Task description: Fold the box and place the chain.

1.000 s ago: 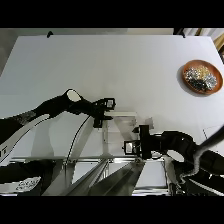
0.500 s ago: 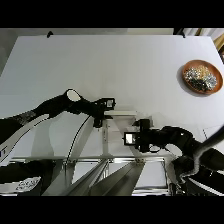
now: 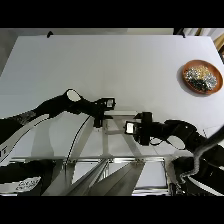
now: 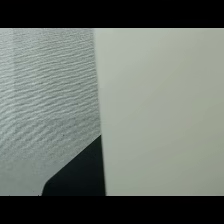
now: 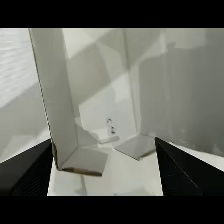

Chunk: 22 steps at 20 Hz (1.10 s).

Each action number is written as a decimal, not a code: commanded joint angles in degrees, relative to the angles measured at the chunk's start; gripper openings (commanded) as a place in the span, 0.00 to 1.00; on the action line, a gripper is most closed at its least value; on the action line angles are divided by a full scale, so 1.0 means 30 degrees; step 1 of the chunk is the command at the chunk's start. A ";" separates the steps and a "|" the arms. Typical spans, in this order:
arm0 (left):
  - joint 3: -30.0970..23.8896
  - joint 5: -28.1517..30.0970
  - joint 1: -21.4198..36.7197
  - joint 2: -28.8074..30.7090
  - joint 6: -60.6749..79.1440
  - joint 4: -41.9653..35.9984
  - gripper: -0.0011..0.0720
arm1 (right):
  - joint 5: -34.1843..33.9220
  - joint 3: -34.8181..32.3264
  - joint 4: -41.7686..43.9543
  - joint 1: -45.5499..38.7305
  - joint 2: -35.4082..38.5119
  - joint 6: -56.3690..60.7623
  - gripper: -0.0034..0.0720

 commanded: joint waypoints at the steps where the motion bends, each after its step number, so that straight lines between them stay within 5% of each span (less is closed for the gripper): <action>1: 0.0007 -0.0029 0.0007 0.0007 -0.0007 0.0015 0.03 | 0.0561 0.0379 0.0284 -0.1071 -0.0015 0.0692 0.92; 11: 0.0007 -0.0022 0.0007 0.0007 0.0000 0.0015 0.03 | 0.0335 0.0379 0.2688 -0.2608 -0.0233 -0.0051 0.92; 22: 0.0007 -0.0022 0.0007 0.0007 0.0000 0.0015 0.03 | 0.0539 0.0379 0.6156 -0.4597 -0.1282 -0.6149 0.92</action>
